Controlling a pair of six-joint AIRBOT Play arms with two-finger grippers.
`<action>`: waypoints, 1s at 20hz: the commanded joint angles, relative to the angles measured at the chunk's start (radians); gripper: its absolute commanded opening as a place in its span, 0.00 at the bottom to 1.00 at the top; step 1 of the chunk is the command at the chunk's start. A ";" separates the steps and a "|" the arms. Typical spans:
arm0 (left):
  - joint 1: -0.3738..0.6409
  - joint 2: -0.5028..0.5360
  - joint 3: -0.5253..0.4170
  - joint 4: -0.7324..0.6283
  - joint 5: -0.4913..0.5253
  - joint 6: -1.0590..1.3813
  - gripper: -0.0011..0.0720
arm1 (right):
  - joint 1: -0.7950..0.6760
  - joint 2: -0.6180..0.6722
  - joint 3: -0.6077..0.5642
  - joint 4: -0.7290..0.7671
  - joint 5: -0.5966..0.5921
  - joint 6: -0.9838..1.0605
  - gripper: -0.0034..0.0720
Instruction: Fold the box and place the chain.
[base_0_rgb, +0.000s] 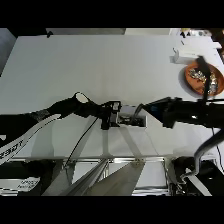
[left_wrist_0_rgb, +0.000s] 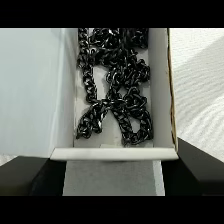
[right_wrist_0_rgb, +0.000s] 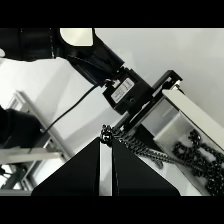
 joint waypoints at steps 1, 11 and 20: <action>0.000 0.000 0.000 0.000 0.000 0.000 0.51 | 0.109 -0.148 0.001 -0.061 -0.071 -0.038 0.07; 0.000 0.000 0.000 0.000 0.000 0.000 0.51 | 0.132 -0.272 0.022 -0.148 -0.079 -0.088 0.30; 0.000 0.000 0.000 0.000 0.000 0.000 0.51 | -0.028 -0.357 0.121 -0.252 -0.118 -0.210 0.07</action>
